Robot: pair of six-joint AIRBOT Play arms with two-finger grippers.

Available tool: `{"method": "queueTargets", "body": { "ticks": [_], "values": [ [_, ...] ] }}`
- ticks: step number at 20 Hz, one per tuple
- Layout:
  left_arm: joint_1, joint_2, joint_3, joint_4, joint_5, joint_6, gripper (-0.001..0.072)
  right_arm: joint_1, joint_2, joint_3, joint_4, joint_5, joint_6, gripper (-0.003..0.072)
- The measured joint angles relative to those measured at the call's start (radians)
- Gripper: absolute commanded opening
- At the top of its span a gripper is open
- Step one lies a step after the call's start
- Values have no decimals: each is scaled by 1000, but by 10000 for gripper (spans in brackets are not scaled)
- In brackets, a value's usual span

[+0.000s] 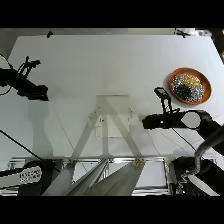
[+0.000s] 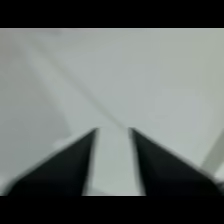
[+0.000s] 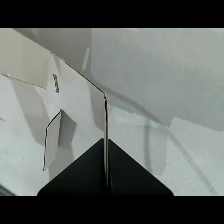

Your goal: Fold the box and place the chain.

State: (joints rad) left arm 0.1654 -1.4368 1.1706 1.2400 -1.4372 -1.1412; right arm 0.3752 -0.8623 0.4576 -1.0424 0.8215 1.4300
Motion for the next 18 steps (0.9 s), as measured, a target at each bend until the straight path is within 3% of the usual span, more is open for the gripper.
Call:
{"method": "queueTargets", "body": {
  "ticks": [4, 10, 14, 18],
  "values": [
    [-50, 0, 0, -204, -29, 236, 594, 6, 0, 0, 0, -15, 7, 18],
    [-243, -1, -35, -435, -34, 629, 594, 7, 0, 0, 0, -18, 10, 18],
    [-336, -3, -76, -494, 32, 811, 594, 7, 0, 0, 3, -5, 10, 18],
    [-367, -30, -110, -514, 88, 884, 596, 7, 0, 0, 13, 2, 11, 18]
  ]
}}
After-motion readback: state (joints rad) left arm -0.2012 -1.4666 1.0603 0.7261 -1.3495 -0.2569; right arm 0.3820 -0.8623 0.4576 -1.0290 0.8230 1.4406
